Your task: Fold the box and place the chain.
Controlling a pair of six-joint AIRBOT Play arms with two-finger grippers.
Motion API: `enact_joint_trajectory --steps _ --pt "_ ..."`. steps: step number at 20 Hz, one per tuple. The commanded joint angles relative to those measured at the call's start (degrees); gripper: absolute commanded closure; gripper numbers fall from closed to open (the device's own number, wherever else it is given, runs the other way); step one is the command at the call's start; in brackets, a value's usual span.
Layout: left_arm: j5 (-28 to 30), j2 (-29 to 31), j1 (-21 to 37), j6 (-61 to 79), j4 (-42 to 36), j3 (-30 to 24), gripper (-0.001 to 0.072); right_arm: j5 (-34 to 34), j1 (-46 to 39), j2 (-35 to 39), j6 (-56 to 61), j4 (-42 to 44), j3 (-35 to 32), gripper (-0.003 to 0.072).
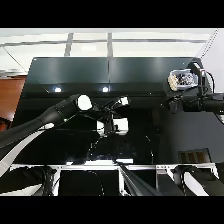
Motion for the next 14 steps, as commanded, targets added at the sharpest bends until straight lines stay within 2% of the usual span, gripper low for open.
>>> enact_joint_trajectory --steps 1,4,6,10,11,13,14 --pt "-1.2 0.0 0.0 0.1 1.0 0.7 -0.0001 0.0 0.0 0.0 0.0 0.0 0.0 0.0671" --pt "-1.3 0.0 -0.5 0.1 5.6 1.3 -0.0001 0.0 0.0 0.0 0.0 0.0 0.0 0.0671" --pt "-0.9 -0.1 -1.9 -1.0 11.8 1.3 -0.0001 0.0 0.0 0.0 0.0 0.0 0.0 0.0671" --pt "1.7 -1.3 -6.1 -11.8 23.8 1.3 0.0000 -0.6 0.0 0.0 0.0 0.0 0.0 0.0671" --pt "1.7 -1.3 -6.7 -13.6 25.9 1.5 0.0023 -0.6 0.0 0.0 0.0 0.0 0.0 0.0672" --pt "-0.9 -0.9 -7.1 -21.6 29.7 3.6 0.0387 -0.6 0.0 0.0 0.0 0.0 0.0 0.0672" --pt "-3.6 -0.4 -6.6 -24.3 31.7 5.4 0.0403 -0.6 0.0 0.0 0.0 0.0 0.0 0.0671"
